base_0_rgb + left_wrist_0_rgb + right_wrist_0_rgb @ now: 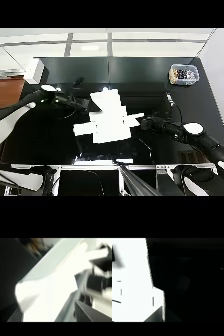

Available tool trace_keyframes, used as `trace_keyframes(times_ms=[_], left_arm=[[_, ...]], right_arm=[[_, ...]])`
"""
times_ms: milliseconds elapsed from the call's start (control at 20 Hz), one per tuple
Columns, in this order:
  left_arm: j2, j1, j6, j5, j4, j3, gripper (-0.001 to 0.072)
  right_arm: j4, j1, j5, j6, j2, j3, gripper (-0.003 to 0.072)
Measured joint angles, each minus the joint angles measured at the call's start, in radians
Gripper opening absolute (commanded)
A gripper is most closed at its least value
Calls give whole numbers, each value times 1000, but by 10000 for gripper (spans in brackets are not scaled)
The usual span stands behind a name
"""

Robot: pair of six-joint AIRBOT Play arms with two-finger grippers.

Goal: Fold the box and place the chain.

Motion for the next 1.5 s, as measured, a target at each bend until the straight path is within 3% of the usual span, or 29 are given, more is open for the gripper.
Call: trace_keyframes(times_ms=[100,250,300,350,400,550,600,650,700,750,850,950,1150,1300,1500], left_arm=[[-68,-29,35,-111,45,79,460],[-137,-50,61,-217,114,178,388],[-150,-51,68,-240,130,203,350],[-158,-51,71,-256,147,220,266],[-166,-51,76,-264,165,234,259],[-176,-49,88,-277,188,255,25],[-178,-49,95,-280,191,259,26],[-179,-49,99,-284,191,262,26],[-181,-50,101,-282,197,264,25],[-181,-48,101,-281,205,265,24],[-174,-47,95,-285,208,267,22],[-148,-48,84,-292,212,265,21],[-2,-75,134,-225,191,162,23],[173,-121,293,-24,150,-24,24],[321,-197,615,229,157,-193,26]], right_arm=[[0,2,2,0,0,0,14],[1,3,10,2,0,0,13],[1,3,11,3,0,0,14],[1,3,11,3,0,0,14],[1,3,12,2,0,0,14],[-11,3,13,2,0,0,14],[-14,3,13,3,0,0,17],[-18,3,12,3,0,0,181],[-23,1,3,3,0,0,625],[-25,-7,-8,2,0,2,720],[-49,-51,-3,3,1,20,720],[-113,-132,72,3,1,72,720],[-356,-299,395,2,1,263,720],[-565,-361,563,2,1,364,720],[-704,-367,586,-16,0,361,720]])
